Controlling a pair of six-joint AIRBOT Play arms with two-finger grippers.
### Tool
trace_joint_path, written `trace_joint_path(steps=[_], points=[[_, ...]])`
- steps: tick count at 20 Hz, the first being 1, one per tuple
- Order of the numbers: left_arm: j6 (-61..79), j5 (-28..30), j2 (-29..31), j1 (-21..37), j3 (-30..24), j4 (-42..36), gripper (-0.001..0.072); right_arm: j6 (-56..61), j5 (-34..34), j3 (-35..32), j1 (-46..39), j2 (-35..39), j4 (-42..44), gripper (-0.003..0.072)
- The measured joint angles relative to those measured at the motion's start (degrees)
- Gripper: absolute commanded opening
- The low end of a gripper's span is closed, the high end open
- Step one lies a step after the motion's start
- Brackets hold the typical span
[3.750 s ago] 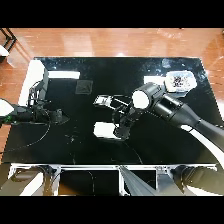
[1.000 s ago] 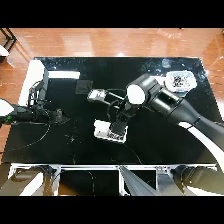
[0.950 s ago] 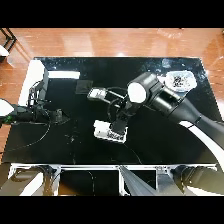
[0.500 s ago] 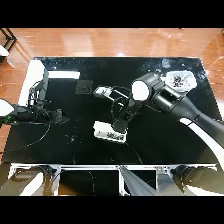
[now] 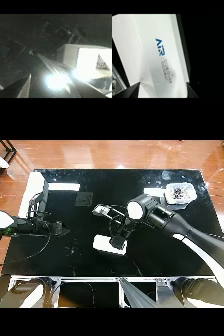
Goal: Fold the box and place the chain.
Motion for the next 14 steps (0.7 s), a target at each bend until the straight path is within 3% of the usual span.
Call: trace_joint_path(steps=[10, 14], points=[[0.0, 0.0, 0.0, 0.0, 0.0, 0.0, 0.057, -0.8, -0.5, -0.4, 3.5, -0.5, -3.2, 0.0709], [0.0, 0.0, 0.0, 0.0, 0.0, 0.0, 0.057, -0.5, -0.7, -0.4, 4.5, -0.5, -5.7, 0.0641]])
